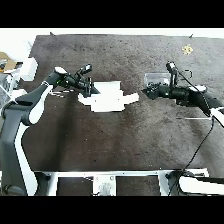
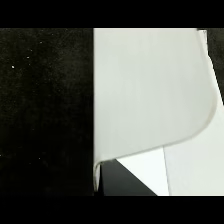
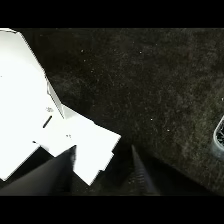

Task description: Fold the box and place the chain.

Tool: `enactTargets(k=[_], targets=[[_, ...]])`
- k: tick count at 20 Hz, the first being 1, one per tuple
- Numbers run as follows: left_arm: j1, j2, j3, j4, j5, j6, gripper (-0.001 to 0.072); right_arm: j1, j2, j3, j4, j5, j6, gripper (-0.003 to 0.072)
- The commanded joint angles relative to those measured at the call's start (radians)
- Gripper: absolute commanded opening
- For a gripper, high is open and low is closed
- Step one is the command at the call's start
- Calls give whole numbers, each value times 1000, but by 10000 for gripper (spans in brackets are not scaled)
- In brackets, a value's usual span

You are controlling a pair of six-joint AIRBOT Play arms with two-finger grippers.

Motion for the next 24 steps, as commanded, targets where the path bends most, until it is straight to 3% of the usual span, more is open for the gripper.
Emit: enactTargets(k=[1,7,10,14,16,19,22,24], targets=[[-1,-1,-1,14,-11,1,14,6,0,1,0,-10,-98,606],[-1,0,-1,11,-12,1,14,132,-1,1,0,-2,-440,605],[-1,0,-1,10,-12,1,14,201,-24,6,-48,30,-597,558],[-1,0,-1,10,-11,1,14,267,-129,83,-211,129,-614,589],[-1,0,-1,10,-11,1,14,289,-175,113,-242,137,-613,677],[-1,0,-1,10,-11,1,14,316,-216,119,-259,135,-609,678],[-1,0,-1,10,-11,1,14,354,-214,119,-277,63,-582,676],[-1,0,-1,10,-11,1,14,379,-220,119,-279,-52,-530,675]])
